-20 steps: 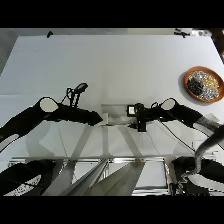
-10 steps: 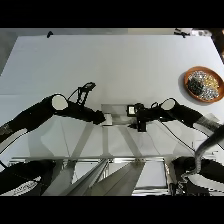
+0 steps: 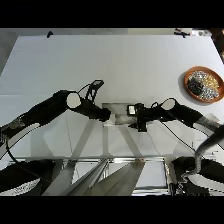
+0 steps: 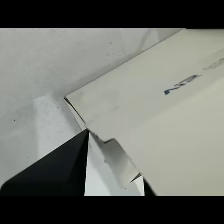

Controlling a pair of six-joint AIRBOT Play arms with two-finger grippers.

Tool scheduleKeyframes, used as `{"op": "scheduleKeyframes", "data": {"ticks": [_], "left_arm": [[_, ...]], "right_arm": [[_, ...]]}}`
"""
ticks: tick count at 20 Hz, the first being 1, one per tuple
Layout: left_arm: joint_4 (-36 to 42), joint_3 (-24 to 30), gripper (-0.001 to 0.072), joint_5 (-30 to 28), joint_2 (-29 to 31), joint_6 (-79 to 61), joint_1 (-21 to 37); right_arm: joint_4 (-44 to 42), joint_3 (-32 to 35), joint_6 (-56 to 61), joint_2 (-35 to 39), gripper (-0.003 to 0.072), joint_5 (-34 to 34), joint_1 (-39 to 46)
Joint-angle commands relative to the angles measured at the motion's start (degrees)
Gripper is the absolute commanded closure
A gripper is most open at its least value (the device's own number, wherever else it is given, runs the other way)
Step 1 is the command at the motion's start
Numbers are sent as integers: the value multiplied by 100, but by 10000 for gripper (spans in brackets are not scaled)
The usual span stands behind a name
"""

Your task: Fold the box and place the chain.

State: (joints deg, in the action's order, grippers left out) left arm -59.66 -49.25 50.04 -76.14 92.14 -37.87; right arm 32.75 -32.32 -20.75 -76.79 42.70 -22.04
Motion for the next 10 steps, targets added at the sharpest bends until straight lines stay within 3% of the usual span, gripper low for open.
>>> {"op": "scheduleKeyframes", "data": {"ticks": [1,7,10], "left_arm": [[-310,-131,359,22,-133,671,-120],[-852,-256,361,127,-133,1458,-229],[-1274,-404,361,479,-142,1882,-278]], "right_arm": [[-2,0,-9,2,342,-7,-2],[-2,0,-9,2,342,-7,-2],[-2,0,-9,2,342,-7,-4]]}}
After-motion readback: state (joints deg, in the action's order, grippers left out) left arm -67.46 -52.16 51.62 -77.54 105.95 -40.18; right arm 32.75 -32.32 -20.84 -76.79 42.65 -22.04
